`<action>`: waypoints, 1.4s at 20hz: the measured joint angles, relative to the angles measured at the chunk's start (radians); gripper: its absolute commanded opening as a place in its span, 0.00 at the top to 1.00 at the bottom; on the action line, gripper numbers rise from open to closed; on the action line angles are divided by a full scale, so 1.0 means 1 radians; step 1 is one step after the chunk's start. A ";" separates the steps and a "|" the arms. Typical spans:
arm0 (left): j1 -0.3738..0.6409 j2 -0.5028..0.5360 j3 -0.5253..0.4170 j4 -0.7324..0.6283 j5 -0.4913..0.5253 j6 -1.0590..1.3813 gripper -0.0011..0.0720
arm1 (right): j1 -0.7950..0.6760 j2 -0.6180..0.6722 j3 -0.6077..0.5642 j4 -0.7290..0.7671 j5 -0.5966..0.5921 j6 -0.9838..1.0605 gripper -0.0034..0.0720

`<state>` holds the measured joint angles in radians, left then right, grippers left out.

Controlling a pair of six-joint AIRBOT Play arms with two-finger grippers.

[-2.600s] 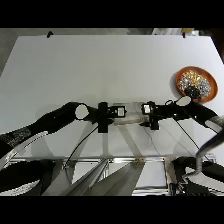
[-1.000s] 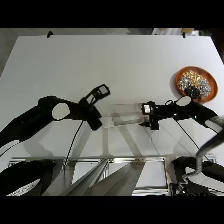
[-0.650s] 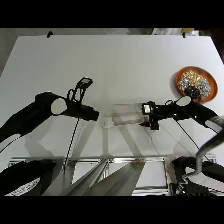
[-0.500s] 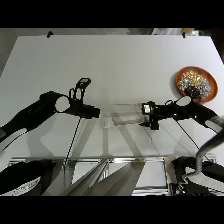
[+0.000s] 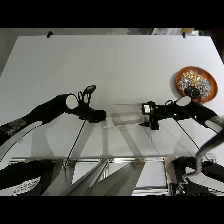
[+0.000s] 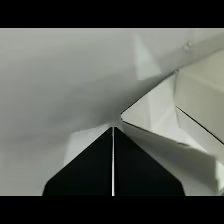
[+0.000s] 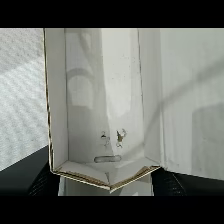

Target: Fold the box and place the chain.

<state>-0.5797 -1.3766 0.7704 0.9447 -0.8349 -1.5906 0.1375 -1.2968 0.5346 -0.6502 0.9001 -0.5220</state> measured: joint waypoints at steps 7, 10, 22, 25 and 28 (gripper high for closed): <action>-0.003 0.100 0.000 -0.063 -0.026 0.055 0.68 | 0.000 0.000 0.000 0.000 0.000 0.000 0.43; -0.020 0.116 0.000 -0.070 -0.026 0.061 0.67 | 0.000 0.000 0.000 0.000 0.000 0.000 0.43; 0.017 0.185 -0.003 0.196 -0.089 -0.138 0.81 | 0.000 0.000 0.000 0.000 0.000 0.000 0.43; 0.021 0.160 -0.014 0.217 -0.100 -0.174 0.80 | 0.000 0.000 0.000 0.000 0.000 0.000 0.43; 0.009 0.102 -0.019 0.153 -0.068 -0.164 0.80 | 0.000 0.000 0.000 0.000 0.000 0.000 0.43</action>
<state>-0.5709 -1.2743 0.7517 1.0973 -0.9024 -1.7550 0.1375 -1.2968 0.5346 -0.6502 0.9005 -0.5217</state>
